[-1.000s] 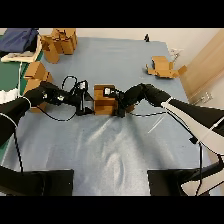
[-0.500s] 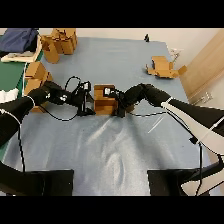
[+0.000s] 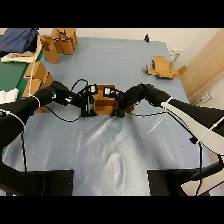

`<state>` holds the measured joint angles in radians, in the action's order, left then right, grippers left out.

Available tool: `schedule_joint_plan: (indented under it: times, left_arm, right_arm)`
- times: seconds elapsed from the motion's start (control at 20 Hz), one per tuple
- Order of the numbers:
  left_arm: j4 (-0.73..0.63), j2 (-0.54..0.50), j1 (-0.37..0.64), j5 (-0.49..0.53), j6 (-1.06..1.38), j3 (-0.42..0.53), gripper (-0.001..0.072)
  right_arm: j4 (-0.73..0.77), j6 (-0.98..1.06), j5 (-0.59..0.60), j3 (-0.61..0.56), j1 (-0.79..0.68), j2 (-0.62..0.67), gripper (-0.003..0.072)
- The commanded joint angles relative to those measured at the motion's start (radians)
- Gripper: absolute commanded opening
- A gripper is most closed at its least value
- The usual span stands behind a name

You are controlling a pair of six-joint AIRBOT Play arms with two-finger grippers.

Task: Fold the box.

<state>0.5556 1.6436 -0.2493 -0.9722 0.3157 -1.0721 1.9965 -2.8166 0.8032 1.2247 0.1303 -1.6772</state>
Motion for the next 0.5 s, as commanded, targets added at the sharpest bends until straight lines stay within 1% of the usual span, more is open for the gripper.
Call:
schedule_joint_plan:
  times: [0.0,0.1,0.15,0.2,0.25,0.45]
  left_arm:
    - [0.028,0.002,-0.011,0.019,-0.023,-0.002,0.0692]
    - [0.028,0.002,-0.011,0.020,-0.022,-0.002,0.0691]
    - [0.028,0.002,-0.011,0.020,-0.022,-0.002,0.0663]
    - [0.028,0.002,-0.011,0.019,-0.021,-0.002,0.0455]
    - [0.028,0.002,-0.011,0.020,-0.021,-0.002,0.0329]
    - [0.028,0.002,-0.011,0.020,-0.021,-0.002,0.0324]
  right_arm:
    - [0.000,0.000,0.000,0.000,0.000,0.000,0.0708]
    - [0.000,0.000,0.000,0.000,0.000,0.000,0.0708]
    - [0.000,0.000,0.000,0.000,0.000,0.000,0.0708]
    - [0.000,0.000,0.000,0.000,0.000,0.000,0.0708]
    - [0.000,0.000,0.000,0.000,0.000,0.000,0.0708]
    - [0.000,0.000,0.000,0.000,0.000,0.000,0.0709]
